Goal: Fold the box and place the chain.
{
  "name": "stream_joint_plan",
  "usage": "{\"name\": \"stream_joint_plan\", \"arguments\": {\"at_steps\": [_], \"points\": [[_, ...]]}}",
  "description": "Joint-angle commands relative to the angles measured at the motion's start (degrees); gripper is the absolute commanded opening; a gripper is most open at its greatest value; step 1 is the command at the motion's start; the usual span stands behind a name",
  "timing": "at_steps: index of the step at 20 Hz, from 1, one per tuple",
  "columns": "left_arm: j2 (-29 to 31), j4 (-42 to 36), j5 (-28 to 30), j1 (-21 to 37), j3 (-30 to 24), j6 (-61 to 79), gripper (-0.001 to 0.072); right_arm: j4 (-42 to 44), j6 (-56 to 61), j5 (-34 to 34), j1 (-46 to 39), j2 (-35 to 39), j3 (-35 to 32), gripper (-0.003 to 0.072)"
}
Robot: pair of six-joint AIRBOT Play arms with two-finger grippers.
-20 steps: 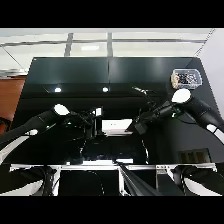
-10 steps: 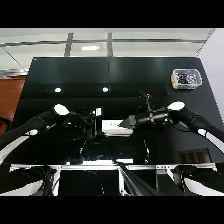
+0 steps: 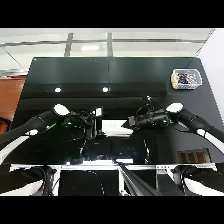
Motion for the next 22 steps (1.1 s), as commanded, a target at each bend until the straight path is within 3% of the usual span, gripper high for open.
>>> {"name": "stream_joint_plan", "arguments": {"at_steps": [1, 8, 13, 15, 17, 19, 22], "points": [[0.0, 0.0, 0.0, 0.0, 0.0, 0.0, 0.0441, -2.2, 1.0, -2.2, 0.1, 0.0, 0.0, 0.0016], [0.0, 0.0, 0.0, 0.0, 0.0, 0.0, 0.0443, -4.5, 1.0, -3.4, 0.3, 0.0, 0.0, 0.0016], [0.0, 0.0, 0.0, 0.0, 0.0, 0.0, 0.0443, -4.8, 1.0, 0.3, 0.4, 0.5, 1.3, 0.0016], [0.0, 0.0, 0.0, 0.0, 0.0, 0.0, 0.0443, -5.0, 0.7, 4.1, -0.1, 2.7, 3.9, 0.0016], [0.0, 0.0, 0.0, 0.0, 0.0, 0.0, 0.0443, -6.8, -3.1, 14.6, -3.1, 5.8, 8.8, 0.0016], [0.0, 0.0, 0.0, 0.0, 0.0, 0.0, 0.0443, -15.9, -2.9, 23.5, -8.8, 8.9, 14.6, 0.0016], [0.0, 0.0, 0.0, 0.0, 0.0, -0.2, 0.0443, -21.6, 1.1, 22.9, -18.7, 12.9, 17.9, 0.0016]]}}
